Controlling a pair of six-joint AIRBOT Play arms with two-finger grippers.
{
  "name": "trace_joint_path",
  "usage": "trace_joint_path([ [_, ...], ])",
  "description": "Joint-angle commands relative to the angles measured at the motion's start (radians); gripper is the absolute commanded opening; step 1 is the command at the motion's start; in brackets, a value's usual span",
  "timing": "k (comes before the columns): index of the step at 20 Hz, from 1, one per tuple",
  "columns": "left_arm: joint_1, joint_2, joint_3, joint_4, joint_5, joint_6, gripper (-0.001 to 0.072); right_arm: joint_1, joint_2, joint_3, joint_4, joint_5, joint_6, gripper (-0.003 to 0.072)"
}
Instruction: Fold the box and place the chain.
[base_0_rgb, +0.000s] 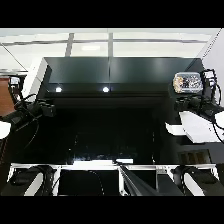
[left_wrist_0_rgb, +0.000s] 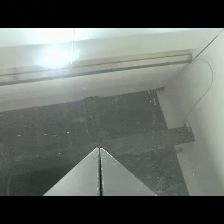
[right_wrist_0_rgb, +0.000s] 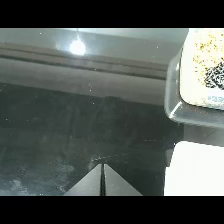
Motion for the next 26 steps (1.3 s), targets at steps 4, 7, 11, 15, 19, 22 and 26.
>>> trace_joint_path([
  [4,0.000,0.000,-0.001,-0.015,0.001,0.000,0.0028,0.001,0.000,0.000,0.003,-0.006,0.000,0.0019],
  [7,0.000,0.000,-0.001,-0.046,0.002,0.000,0.0027,0.001,0.000,0.000,0.054,-0.110,0.000,0.0019],
  [11,0.000,-0.009,-0.009,-0.079,0.065,0.000,0.0028,0.001,0.000,0.000,0.187,-0.161,0.000,0.0019],
  [15,-0.001,-0.114,-0.019,-0.266,0.196,0.000,0.0078,0.014,-0.017,0.000,0.526,-0.297,0.000,0.0020],
  [19,-0.042,-0.260,0.024,-0.286,0.167,0.032,0.0712,0.026,-0.114,-0.001,0.470,-0.292,-0.004,0.0701],
  [22,-0.042,-0.315,0.127,-0.138,0.010,0.042,0.0712,-0.033,-0.196,0.037,0.249,-0.178,0.111,0.0700],
  [26,-0.042,-0.319,0.242,0.289,-0.206,-0.323,0.0712,-0.359,-0.373,0.400,-0.220,0.113,0.384,0.0699],
])
